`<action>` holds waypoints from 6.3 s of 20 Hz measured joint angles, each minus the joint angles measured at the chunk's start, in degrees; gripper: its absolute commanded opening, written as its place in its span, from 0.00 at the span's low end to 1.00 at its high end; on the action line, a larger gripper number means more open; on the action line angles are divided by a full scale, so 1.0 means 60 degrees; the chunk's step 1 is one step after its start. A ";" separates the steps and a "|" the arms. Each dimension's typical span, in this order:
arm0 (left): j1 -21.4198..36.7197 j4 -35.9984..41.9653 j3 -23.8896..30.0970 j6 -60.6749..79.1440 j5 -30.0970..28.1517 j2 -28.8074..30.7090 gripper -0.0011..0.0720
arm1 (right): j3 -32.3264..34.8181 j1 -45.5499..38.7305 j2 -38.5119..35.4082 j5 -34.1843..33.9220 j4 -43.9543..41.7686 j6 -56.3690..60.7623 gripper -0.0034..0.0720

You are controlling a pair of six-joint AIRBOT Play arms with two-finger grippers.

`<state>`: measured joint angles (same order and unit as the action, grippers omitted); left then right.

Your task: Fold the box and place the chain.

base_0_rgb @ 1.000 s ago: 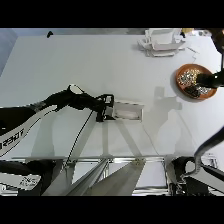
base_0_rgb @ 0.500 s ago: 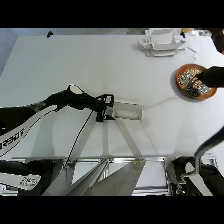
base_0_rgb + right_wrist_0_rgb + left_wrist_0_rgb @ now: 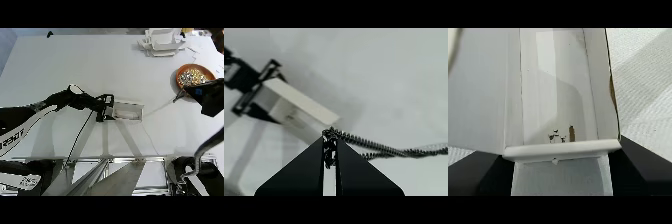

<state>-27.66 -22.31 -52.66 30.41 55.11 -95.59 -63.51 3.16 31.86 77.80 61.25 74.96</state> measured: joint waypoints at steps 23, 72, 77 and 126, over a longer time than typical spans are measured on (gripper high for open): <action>0.0000 0.0000 0.0000 0.0000 0.0000 0.0000 0.12 | 0.2568 0.1858 0.2914 -0.2007 -0.2116 -0.3213 0.07; 0.0000 -0.0004 0.0000 0.0004 0.0004 0.0000 0.12 | 0.4874 0.1417 0.5486 -0.5184 0.2557 -0.1712 0.27; 0.0000 0.0000 0.0000 0.0000 0.0004 -0.0004 0.12 | 0.4918 0.1417 0.5592 -0.5533 0.2528 -0.1716 0.27; 0.0000 -0.0004 0.0000 0.0000 0.0000 0.0000 0.12 | 0.2401 0.1424 0.1311 -0.3781 -0.7300 -0.7657 0.07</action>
<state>-27.66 -22.33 -52.66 30.41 55.11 -95.59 -49.10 11.70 39.72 55.11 17.45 29.02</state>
